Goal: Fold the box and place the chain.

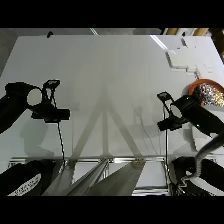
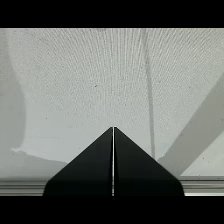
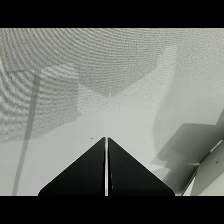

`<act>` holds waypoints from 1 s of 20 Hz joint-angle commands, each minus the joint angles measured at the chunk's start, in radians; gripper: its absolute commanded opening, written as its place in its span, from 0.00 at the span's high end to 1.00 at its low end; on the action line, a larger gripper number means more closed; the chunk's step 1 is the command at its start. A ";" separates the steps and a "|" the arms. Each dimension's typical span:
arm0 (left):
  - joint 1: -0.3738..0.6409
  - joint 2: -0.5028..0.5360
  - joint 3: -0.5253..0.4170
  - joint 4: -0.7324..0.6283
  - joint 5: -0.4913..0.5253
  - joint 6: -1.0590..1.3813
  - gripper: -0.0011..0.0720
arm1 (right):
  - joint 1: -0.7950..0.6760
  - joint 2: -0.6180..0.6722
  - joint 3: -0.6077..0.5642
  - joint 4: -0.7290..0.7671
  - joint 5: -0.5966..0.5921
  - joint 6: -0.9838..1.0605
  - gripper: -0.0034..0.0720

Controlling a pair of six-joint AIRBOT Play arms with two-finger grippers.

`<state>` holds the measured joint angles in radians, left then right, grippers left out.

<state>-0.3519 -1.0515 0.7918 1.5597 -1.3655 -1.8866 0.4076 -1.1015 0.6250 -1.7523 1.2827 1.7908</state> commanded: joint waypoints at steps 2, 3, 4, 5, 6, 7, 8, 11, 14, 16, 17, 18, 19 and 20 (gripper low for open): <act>0.001 0.001 -0.001 0.000 0.000 0.000 0.97 | 0.000 0.000 -0.001 0.000 -0.010 0.000 0.93; 0.001 0.001 -0.001 0.000 0.000 0.000 0.97 | 0.000 0.000 0.000 -0.001 -0.061 0.000 0.93; 0.001 0.001 -0.001 0.000 0.000 0.000 0.97 | 0.000 0.000 0.000 0.001 -0.106 0.000 0.93; 0.001 0.001 -0.001 0.000 0.000 0.000 0.97 | -0.001 0.000 0.006 -0.005 -0.108 -0.009 0.93; 0.001 0.001 -0.001 0.000 0.000 0.000 0.97 | -0.012 0.000 0.027 -0.034 -0.077 -0.012 0.93; 0.001 0.001 -0.001 0.000 0.000 0.000 0.97 | -0.042 0.001 0.059 -0.066 -0.022 -0.031 0.93; 0.001 0.001 -0.001 0.000 0.000 0.000 0.97 | -0.086 0.001 0.091 -0.103 0.028 -0.071 0.93; 0.001 0.001 -0.001 0.000 0.000 0.000 0.97 | -0.306 0.001 0.166 -0.283 0.132 -0.166 0.93; 0.001 0.001 -0.001 0.000 0.000 0.000 0.97 | -0.572 0.001 0.167 -0.379 0.129 -0.285 0.67; 0.001 0.001 -0.001 0.000 0.000 0.000 0.97 | -0.753 0.001 0.167 -0.378 0.061 -0.339 0.19; 0.001 0.001 -0.001 0.000 0.000 0.000 0.97 | -0.836 0.001 0.167 -0.376 0.026 -0.351 0.19; 0.001 0.000 -0.001 0.000 0.000 0.000 0.97 | -0.906 0.001 0.167 -0.373 -0.010 -0.359 0.19; 0.001 0.001 -0.001 0.000 0.000 0.000 0.97 | -0.975 0.001 0.167 -0.375 -0.047 -0.378 0.19; 0.001 0.001 -0.001 0.000 0.000 0.000 0.97 | -1.036 0.000 0.167 -0.375 -0.084 -0.396 0.19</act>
